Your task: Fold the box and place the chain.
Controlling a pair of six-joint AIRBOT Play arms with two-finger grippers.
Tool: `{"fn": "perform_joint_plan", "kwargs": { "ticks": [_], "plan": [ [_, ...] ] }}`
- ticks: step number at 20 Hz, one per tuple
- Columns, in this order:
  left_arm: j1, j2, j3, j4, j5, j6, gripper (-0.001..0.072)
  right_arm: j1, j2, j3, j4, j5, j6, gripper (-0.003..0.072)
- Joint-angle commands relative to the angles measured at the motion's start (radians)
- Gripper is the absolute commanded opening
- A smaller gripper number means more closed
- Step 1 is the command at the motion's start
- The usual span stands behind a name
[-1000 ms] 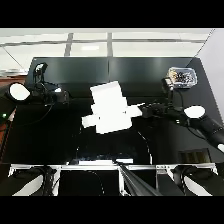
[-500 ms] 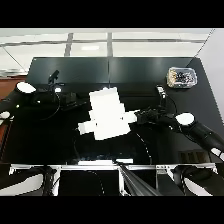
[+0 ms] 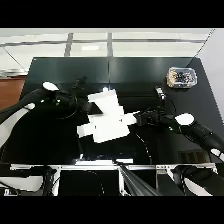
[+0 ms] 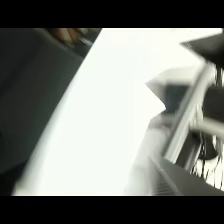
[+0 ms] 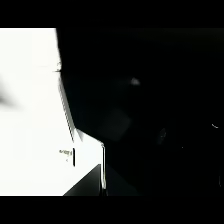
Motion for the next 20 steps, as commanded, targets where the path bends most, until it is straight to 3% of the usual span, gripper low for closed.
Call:
{"fn": "perform_joint_plan", "kwargs": {
  "ticks": [1, 3, 6, 12, 17, 19, 20],
  "plan": [
    [-0.044, -0.090, 0.101, 0.085, -0.166, 0.076, 0.0552, 0.001, -0.001, 0.000, -0.001, 0.008, 0.000, 0.0015],
    [-0.043, -0.100, 0.114, 0.145, -0.188, 0.076, 0.0485, 0.001, -0.001, 0.000, -0.003, 0.014, -0.001, 0.0016],
    [-0.044, -0.100, 0.114, 0.223, -0.198, 0.075, 0.0477, 0.001, -0.001, 0.000, -0.003, 0.024, -0.001, 0.0016],
    [-0.043, -0.100, 0.114, 0.230, -0.157, 0.065, 0.0223, 0.001, -0.001, 0.000, -0.003, 0.026, -0.001, 0.0016],
    [-0.043, -0.100, 0.114, 0.230, -0.132, 0.051, 0.0138, 0.001, -0.001, 0.000, -0.003, 0.032, -0.001, 0.0016],
    [-0.043, -0.100, 0.114, 0.230, -0.131, 0.051, 0.0040, 0.001, -0.001, 0.000, -0.003, 0.042, -0.001, 0.0016],
    [-0.043, -0.099, 0.114, 0.230, -0.128, 0.051, 0.0025, 0.001, -0.001, 0.000, -0.003, 0.046, -0.001, 0.0016]
  ]
}}
